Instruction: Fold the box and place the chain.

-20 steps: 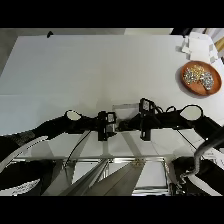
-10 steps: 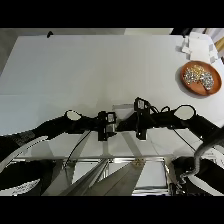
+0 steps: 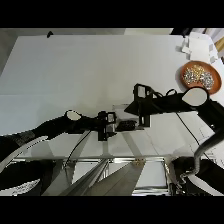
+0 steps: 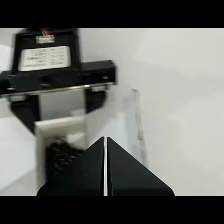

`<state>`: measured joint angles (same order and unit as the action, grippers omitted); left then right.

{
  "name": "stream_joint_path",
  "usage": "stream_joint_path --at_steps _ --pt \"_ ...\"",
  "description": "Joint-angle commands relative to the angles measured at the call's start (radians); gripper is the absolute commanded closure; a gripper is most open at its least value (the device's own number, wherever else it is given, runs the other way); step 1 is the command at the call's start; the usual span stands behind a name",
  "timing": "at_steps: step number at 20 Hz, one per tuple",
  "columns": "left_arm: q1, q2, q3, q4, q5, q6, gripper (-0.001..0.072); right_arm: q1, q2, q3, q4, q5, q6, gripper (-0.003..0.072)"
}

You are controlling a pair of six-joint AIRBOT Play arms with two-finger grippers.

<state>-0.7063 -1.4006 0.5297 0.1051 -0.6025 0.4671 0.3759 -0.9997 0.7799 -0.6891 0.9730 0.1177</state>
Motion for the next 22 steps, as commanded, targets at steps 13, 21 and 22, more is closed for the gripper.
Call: stream_joint_path --at_steps 13,21,22 --pt "0.0 0.001 0.0 0.0 0.0 0.0 0.0559 -0.052 -0.182 0.055 -0.078 0.086 0.016 0.067" --pt "0.0 0.001 0.0 0.0 0.0 0.0 0.0559 -0.027 -0.15 0.034 -0.12 0.17 0.012 0.0455" --pt "0.0 0.0 0.0 0.0 0.0 0.0 0.0559 -0.016 -0.148 0.032 -0.121 0.18 0.013 0.0455"
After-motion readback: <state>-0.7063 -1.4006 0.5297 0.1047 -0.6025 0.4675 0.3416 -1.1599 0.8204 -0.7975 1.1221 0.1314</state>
